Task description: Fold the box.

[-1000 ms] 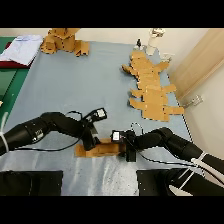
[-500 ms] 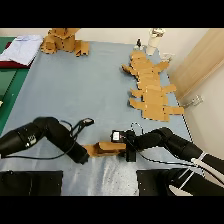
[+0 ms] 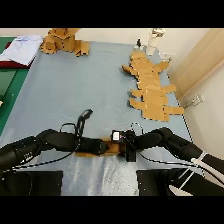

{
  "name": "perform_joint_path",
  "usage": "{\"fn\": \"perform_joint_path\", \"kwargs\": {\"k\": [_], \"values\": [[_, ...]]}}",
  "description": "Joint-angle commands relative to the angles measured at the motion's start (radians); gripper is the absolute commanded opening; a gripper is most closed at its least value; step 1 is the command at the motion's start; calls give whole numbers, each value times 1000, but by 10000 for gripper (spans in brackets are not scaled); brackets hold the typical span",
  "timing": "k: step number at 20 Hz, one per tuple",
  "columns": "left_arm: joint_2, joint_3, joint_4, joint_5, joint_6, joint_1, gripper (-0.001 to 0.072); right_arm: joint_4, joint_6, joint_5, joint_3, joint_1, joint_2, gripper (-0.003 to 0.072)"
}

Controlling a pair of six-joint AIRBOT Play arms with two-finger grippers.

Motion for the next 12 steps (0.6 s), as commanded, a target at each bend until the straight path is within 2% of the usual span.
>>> {"fn": "perform_joint_path", "kwargs": {"k": [1,3,12], "values": [[38,-2,-32,-219,-20,16,12,0,0,-1,0,1,1,474],[27,-2,-32,-264,-21,14,12,0,0,-1,0,1,1,474],[-143,-1,-23,-288,-26,15,13,0,0,-1,0,1,1,474]]}}
